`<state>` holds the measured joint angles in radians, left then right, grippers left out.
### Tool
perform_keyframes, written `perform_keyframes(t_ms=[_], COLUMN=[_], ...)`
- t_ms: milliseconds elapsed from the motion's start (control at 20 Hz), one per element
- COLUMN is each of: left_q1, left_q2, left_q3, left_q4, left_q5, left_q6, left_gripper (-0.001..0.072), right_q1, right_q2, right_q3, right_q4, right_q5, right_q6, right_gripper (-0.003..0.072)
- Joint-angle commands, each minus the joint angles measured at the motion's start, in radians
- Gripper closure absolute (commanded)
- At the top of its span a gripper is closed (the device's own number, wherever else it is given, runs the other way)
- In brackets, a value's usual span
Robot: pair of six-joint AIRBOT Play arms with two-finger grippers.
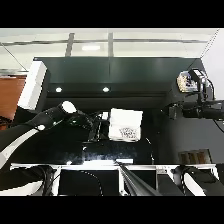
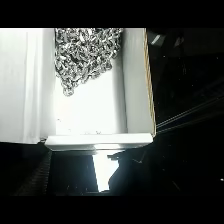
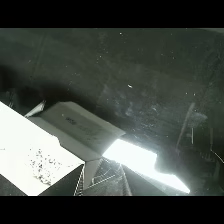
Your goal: Fold the box and place the chain.
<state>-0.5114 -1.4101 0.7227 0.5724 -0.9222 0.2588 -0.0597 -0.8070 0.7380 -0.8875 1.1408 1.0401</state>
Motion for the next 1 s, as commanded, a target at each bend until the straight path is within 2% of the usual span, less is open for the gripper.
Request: perform_keyframes(t_ms=[0,400,950], left_q1=[-0.012,-0.019,-0.062], left_q2=[-0.003,-0.004,-0.004], left_q3=[0.0,0.002,0.002], left_q4=[0.003,-0.006,-0.001], left_q5=[-0.001,0.054,0.051], left_q6=[-0.004,-0.055,-0.057], left_gripper=[0.0001,0.0001,0.0001], right_q1=[0.0,0.0,0.0], right_q2=[0.0,0.0,0.0], right_q3=[0.001,0.001,0.001], right_q4=[0.001,0.001,0.001], right_q5=[0.001,0.008,0.008], right_q6=[0.001,0.004,0.004], right_gripper=[0.0398,0.0398,0.0399])
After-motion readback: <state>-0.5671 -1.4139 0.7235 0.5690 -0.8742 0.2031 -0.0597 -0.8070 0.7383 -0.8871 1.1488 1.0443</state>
